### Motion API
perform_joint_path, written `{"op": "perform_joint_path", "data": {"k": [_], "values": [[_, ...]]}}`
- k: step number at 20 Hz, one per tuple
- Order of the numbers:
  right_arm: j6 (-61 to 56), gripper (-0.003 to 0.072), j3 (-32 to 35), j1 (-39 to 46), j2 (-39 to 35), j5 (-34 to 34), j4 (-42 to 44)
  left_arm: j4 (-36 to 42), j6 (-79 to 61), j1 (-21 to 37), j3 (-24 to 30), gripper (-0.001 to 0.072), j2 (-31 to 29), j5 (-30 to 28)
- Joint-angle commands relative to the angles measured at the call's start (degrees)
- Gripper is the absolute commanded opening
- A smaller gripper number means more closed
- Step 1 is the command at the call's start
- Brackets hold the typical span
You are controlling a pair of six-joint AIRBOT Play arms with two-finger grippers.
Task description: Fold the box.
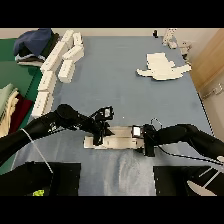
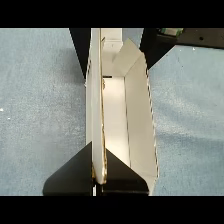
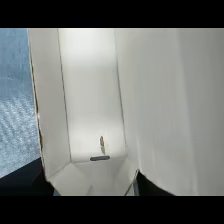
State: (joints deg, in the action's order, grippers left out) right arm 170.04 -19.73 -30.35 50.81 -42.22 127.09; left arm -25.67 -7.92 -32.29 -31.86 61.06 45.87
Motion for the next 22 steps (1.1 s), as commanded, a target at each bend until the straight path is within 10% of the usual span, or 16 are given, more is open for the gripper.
{"op": "perform_joint_path", "data": {"k": [1, 9, 22], "values": [[1.86, 0.0706, 0.0, 0.37, 1.09, -0.24, 0.59, 0.0, 0.0, 0.0, -0.04, 0.0012, 0.04, 0.0], [1.92, 0.0522, -0.02, 0.37, 2.43, 0.2, 0.92, 0.0, 0.0, 0.0, -0.04, 0.0012, 0.04, 0.0], [1.9, 0.0523, -0.02, 0.37, 2.34, -0.07, 0.02, 0.0, 0.0, 0.0, -0.04, 0.0012, 0.04, 0.0]]}}
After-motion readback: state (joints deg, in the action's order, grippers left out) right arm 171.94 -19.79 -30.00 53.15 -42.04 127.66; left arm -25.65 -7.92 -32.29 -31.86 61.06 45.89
